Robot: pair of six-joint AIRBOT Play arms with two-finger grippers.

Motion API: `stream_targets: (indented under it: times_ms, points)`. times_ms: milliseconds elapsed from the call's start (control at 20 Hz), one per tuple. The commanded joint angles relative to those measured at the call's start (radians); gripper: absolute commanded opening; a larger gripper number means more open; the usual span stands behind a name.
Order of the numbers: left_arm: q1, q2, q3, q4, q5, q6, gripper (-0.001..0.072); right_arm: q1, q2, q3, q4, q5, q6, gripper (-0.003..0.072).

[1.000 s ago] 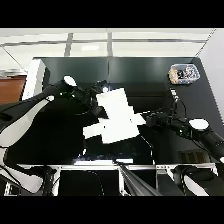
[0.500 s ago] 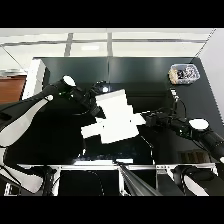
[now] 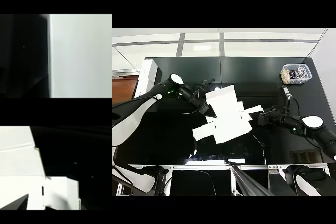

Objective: Fold the box and place the chain.

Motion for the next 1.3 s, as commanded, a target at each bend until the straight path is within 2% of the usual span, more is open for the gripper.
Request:
stream_targets:
  times_ms: [0, 100, 250, 350, 550, 650, 750, 900, 1100, 1150, 1250]
  points:
    - [-0.022, 0.063, -0.009, 0.11, -0.035, -0.017, 0.0018, -0.016, 0.001, 0.144, -0.298, 0.213, -0.001, 0.0629]
    - [-0.063, 0.178, -0.093, 0.154, 0.044, 0.053, 0.0019, -0.017, 0.001, 0.236, -0.388, 0.319, 0.0, 0.0629]
    - [-0.089, 0.299, -0.213, 0.111, 0.222, 0.21, 0.0022, -0.016, 0.0, 0.284, -0.394, 0.3, -0.049, 0.0629]
    - [-0.119, 0.305, -0.211, 0.159, 0.292, 0.257, 0.002, -0.008, -0.009, 0.282, -0.444, 0.297, -0.148, 0.0629]
    - [-0.223, 0.304, -0.211, 0.368, 0.411, 0.313, 0.0022, 0.052, -0.019, 0.282, -0.657, 0.295, -0.161, 0.0629]
    - [-0.272, 0.304, -0.211, 0.466, 0.522, 0.323, 0.0023, 0.073, -0.023, 0.27, -0.689, 0.272, -0.162, 0.0629]
    - [-0.292, 0.304, -0.211, 0.455, 0.592, 0.322, 0.0024, 0.09, -0.027, 0.238, -0.689, 0.214, -0.188, 0.0629]
    - [-0.291, 0.304, -0.211, 0.393, 0.62, 0.382, 0.0026, 0.11, -0.031, 0.189, -0.688, 0.193, -0.253, 0.0629]
    - [-0.268, 0.304, -0.211, 0.34, 0.557, 0.387, 0.0026, 0.14, -0.031, 0.127, -0.689, 0.192, -0.332, 0.0628]
    - [-0.253, 0.303, -0.214, 0.283, 0.53, 0.387, 0.0026, 0.151, -0.031, 0.113, -0.687, 0.179, -0.36, 0.0629]
    - [-0.223, 0.288, -0.224, 0.199, 0.491, 0.446, 0.0024, 0.175, -0.031, 0.085, -0.631, 0.079, -0.367, 0.0629]
